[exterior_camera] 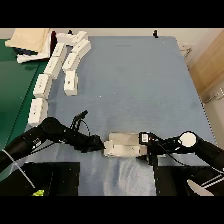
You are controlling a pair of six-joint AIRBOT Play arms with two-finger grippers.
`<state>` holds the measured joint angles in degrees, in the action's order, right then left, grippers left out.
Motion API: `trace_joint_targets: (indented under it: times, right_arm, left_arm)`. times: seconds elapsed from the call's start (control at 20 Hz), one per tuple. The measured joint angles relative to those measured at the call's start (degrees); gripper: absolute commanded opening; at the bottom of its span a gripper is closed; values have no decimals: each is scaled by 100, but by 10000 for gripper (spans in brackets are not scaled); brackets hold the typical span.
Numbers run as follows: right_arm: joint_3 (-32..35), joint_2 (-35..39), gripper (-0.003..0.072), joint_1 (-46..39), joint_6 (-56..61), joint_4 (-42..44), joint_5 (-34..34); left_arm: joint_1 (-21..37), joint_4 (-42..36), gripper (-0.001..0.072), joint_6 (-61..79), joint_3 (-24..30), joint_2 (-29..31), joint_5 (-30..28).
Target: Fold the box.
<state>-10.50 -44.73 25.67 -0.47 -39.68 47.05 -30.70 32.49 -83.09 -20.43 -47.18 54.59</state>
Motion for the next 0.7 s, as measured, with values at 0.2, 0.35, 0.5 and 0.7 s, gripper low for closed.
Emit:
trace_joint_targets:
  times: [0.2,0.35,0.5,0.7]
  right_arm:
    - [2,0,513,-2,0,0,0]
    - [2,0,513,-2,0,0,2]
    - [2,0,513,0,0,-2,0]
    - [2,0,513,0,0,-2,2]
  left_arm:
    - [22,-188,422,166,-70,0,17]
    - [-70,-289,421,240,-87,0,-103]
    - [-140,-452,422,262,-94,0,-313]
    - [-240,-511,421,361,-101,0,-380]
